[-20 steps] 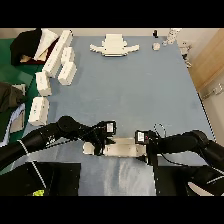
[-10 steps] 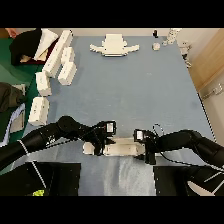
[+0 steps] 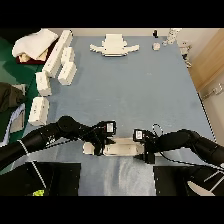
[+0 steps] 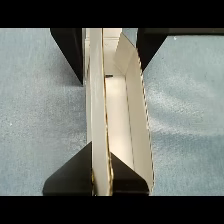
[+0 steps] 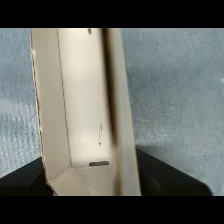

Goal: Fold the box.

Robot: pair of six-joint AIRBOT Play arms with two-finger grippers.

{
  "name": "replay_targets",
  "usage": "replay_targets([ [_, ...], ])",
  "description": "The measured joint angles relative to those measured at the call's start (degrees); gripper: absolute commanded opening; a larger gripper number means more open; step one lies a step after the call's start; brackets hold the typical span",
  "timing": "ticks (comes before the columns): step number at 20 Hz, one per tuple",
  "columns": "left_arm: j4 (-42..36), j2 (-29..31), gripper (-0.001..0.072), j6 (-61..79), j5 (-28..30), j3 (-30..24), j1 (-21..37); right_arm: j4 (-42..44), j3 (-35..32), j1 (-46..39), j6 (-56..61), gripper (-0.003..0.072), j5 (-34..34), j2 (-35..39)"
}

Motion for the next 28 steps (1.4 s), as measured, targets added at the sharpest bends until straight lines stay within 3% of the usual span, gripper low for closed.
replay_targets([
  [21, 0.0, 0.0, 0.0014, 0.0, 0.0, 0.0, 0.0, 0.0, -2.0, 0.2, -2.5, 0.0701, 2.4, 1.7],
  [24, 0.0, 0.0, 0.0015, 0.0, 0.0, 0.0, 0.0, 0.1, -2.0, 0.6, -2.6, 0.062, 2.5, 1.2],
  [25, 0.0, 0.0, 0.0014, 0.0, 0.0, 0.0, 0.0, 0.1, -2.0, 0.7, -2.6, 0.0528, 2.7, 1.0],
  [28, 0.0, 0.0, 0.0015, 0.0, 0.0, 0.0, 0.0, 0.1, -2.0, 0.8, -2.6, 0.0506, 2.7, 0.8],
])
